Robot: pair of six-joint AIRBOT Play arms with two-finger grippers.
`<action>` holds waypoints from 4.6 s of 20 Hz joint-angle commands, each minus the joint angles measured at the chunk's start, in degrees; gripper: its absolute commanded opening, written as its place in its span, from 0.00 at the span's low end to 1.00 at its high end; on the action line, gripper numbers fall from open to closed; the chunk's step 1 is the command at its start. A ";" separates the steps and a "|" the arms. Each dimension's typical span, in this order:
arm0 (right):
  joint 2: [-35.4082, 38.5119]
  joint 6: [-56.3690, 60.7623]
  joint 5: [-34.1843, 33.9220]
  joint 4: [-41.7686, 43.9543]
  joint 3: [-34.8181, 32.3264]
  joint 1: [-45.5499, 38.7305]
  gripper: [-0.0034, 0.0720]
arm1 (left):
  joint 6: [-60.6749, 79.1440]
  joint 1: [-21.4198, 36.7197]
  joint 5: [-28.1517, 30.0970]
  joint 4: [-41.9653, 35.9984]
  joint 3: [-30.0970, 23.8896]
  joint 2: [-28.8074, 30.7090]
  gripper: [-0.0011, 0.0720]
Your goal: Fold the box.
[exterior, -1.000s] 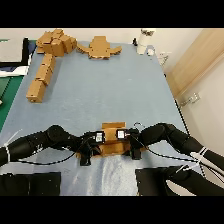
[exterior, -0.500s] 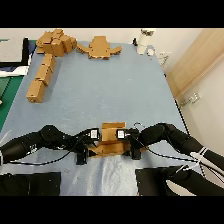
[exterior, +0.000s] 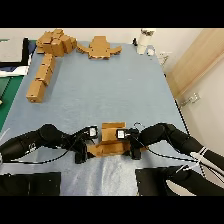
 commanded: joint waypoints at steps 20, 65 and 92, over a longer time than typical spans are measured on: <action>0.00 0.00 -0.02 0.00 -0.04 0.07 0.78 | 3.52 -5.97 8.31 -5.31 0.59 -0.09 0.32; 0.02 0.00 0.00 0.00 -0.04 0.07 0.78 | -32.87 -4.81 -1.66 22.86 0.13 11.37 0.03; 0.02 0.00 0.00 0.00 -0.04 0.07 0.78 | -90.36 -0.79 0.81 11.96 -4.52 11.19 0.03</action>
